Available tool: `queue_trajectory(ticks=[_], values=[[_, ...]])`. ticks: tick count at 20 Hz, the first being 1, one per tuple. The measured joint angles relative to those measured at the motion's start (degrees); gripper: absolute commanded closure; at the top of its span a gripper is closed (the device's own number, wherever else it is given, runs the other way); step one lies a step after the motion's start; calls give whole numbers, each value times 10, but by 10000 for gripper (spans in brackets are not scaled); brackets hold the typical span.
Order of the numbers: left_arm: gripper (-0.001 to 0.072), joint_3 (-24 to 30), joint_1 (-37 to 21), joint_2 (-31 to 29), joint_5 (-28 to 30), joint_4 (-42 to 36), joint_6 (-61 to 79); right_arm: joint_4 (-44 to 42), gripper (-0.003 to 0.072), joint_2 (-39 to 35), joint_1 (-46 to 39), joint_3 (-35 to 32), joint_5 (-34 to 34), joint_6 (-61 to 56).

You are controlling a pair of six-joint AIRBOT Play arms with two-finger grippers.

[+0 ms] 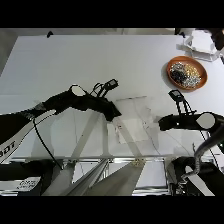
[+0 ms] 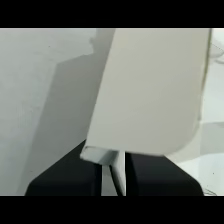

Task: Fold the box and place the chain.

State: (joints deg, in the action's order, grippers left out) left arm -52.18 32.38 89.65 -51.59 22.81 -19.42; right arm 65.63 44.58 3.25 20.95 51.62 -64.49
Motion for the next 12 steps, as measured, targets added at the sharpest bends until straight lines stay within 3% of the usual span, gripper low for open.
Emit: queue_trajectory(ticks=[2, 6, 10, 11, 12], values=[[581, 0, 1, 2, -7, 2, 8, 0, 670, 0, 0, 0, 0, 0], [703, 0, 9, 7, -24, 3, 50, 2, 669, 0, 0, 0, 0, 0], [704, 0, 13, 8, -16, 2, 83, 1, 666, 0, 0, 0, 0, 0], [704, 0, 14, 7, -14, 3, 94, 1, 640, 0, 0, 0, 1, 0], [704, 0, 14, 5, -12, 8, 109, -1, 559, 0, 0, 2, 3, 0]])
